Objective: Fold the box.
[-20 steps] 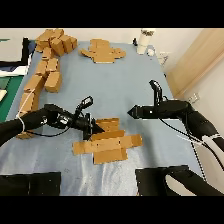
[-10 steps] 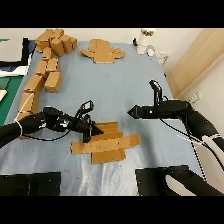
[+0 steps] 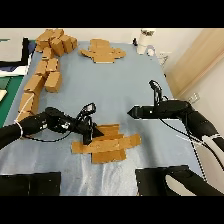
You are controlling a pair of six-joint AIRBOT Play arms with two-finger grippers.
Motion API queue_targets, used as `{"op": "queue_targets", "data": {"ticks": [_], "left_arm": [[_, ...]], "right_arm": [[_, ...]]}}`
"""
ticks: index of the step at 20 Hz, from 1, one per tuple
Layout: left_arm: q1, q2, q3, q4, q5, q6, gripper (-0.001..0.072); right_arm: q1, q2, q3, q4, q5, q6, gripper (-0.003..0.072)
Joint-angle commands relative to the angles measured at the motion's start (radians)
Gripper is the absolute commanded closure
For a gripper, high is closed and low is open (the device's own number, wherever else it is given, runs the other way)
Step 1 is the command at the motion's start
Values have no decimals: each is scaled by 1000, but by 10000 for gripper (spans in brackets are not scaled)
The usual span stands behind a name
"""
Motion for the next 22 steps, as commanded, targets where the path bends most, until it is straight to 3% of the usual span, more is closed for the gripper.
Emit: {"op": "queue_targets", "data": {"ticks": [1,4,5,8,13,16,22], "left_arm": [[-1,0,-1,57,-13,-49,697],[0,0,-1,57,-13,-54,696],[0,0,-1,57,-10,-54,696],[2,0,-1,53,-2,-55,696],[1,0,-1,49,-3,-55,696],[1,0,-1,49,-3,-55,696],[1,0,-1,49,-3,-55,696]], "right_arm": [[0,0,0,0,-2,0,356],[0,0,0,0,-5,0,356],[0,0,0,0,-9,0,388],[0,2,1,0,-59,1,682],[68,55,66,-10,-309,138,683],[183,113,75,-195,-420,312,683],[493,219,40,-457,-472,386,683]]}}
